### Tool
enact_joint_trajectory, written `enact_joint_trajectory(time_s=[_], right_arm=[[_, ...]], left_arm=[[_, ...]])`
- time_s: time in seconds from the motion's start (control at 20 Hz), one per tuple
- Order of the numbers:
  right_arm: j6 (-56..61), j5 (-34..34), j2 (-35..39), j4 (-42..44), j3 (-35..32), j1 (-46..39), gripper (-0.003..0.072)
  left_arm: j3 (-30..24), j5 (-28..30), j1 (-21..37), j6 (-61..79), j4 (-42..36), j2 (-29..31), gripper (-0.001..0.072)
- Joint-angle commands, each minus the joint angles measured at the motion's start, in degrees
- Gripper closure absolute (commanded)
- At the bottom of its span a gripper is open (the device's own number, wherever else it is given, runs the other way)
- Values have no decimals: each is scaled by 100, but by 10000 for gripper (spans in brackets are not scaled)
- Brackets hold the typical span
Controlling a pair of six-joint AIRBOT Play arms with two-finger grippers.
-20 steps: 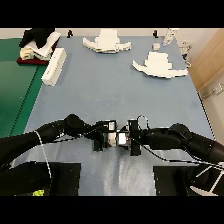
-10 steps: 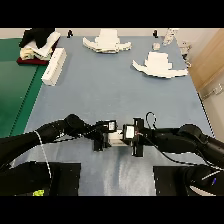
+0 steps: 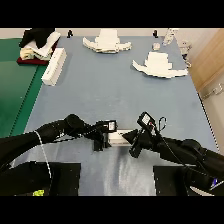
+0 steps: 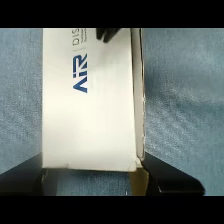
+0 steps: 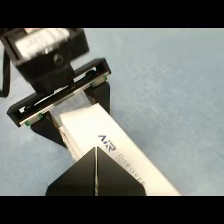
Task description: Fold the box.
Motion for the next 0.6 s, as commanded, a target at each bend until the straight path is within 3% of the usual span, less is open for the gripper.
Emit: enact_joint_trajectory(time_s=[0.0,0.55], right_arm=[[258,638,26,111,-426,302,670],[260,699,-522,111,-590,302,670]], left_arm=[[-2,0,0,2,2,0,248],[-2,2,0,2,0,0,248]])
